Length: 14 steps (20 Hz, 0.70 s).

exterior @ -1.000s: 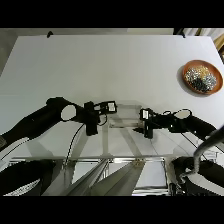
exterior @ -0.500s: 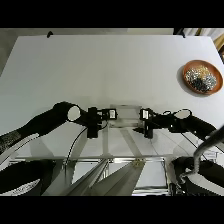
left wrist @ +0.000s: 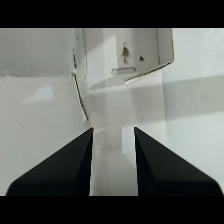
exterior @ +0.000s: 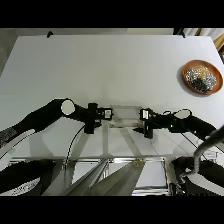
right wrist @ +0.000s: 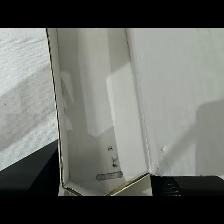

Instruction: Fold the box and place the chain.

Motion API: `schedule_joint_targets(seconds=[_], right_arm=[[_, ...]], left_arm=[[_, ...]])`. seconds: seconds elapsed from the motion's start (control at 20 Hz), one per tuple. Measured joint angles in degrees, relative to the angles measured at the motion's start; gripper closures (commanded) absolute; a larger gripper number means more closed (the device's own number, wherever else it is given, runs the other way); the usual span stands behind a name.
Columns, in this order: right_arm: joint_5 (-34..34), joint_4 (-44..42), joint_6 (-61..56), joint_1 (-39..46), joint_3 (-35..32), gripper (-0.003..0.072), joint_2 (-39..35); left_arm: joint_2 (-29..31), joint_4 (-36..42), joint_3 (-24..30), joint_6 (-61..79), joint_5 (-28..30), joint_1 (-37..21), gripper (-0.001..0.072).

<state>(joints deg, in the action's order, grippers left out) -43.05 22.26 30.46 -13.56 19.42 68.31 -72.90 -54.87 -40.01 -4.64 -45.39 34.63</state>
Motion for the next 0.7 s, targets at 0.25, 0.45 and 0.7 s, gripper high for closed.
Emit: schedule_joint_targets(seconds=[0.25,0.45,0.7], right_arm=[[0.0,0.0,0.0,0.0,0.0,0.0279,0.0],[0.0,0.0,0.0,0.0,0.0,0.0279,0.0],[0.0,0.0,0.0,0.0,0.0,0.0279,0.0]], left_arm=[[-1.8,5.8,0.0,7.5,0.5,-0.2,0.0418],[-2.5,8.2,0.0,9.2,1.1,0.0,0.0440],[-2.7,8.9,0.0,9.7,0.7,0.1,0.0495]])
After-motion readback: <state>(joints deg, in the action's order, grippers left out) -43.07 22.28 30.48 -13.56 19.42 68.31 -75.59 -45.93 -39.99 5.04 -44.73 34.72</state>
